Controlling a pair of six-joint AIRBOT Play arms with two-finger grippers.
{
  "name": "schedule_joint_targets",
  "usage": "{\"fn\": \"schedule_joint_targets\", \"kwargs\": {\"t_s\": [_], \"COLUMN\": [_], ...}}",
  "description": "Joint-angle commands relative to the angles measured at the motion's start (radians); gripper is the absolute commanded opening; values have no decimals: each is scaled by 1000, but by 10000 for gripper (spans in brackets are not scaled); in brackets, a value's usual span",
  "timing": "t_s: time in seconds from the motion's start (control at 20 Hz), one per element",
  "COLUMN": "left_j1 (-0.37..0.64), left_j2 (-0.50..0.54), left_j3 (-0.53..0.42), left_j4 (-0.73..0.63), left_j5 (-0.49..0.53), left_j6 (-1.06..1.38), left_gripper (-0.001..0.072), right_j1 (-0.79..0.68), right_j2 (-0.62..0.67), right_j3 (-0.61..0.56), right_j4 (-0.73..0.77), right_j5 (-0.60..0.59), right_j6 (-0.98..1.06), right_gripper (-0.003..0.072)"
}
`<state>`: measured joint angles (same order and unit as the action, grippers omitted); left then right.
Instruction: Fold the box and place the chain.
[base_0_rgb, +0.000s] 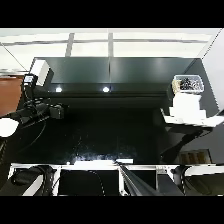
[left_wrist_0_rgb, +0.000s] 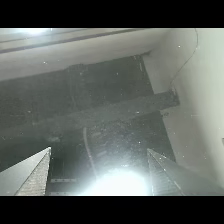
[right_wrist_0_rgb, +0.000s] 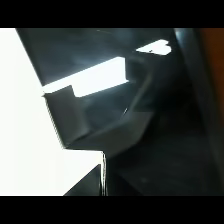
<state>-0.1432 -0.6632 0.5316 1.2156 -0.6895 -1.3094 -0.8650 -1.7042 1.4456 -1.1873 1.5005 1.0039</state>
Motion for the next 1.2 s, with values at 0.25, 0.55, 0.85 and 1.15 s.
{"fn": "schedule_joint_targets", "kwargs": {"t_s": [0.25,0.55,0.85,1.15], "left_j1": [0,0,-26,-29], "left_j2": [-1,-34,-291,-680], "left_j3": [0,0,48,256], "left_j4": [-5,-137,-385,-706], "left_j5": [2,5,19,-320], "left_j6": [-1,-7,151,326], "left_gripper": [701,702,700,702], "right_j1": [235,467,691,744], "right_j2": [177,598,836,837], "right_j3": [-238,-761,-1092,-1104], "right_j4": [333,735,854,847], "right_j5": [-39,-389,-640,-640], "right_j6": [-105,-361,-418,-417], "right_gripper": [12,12,12,12]}}
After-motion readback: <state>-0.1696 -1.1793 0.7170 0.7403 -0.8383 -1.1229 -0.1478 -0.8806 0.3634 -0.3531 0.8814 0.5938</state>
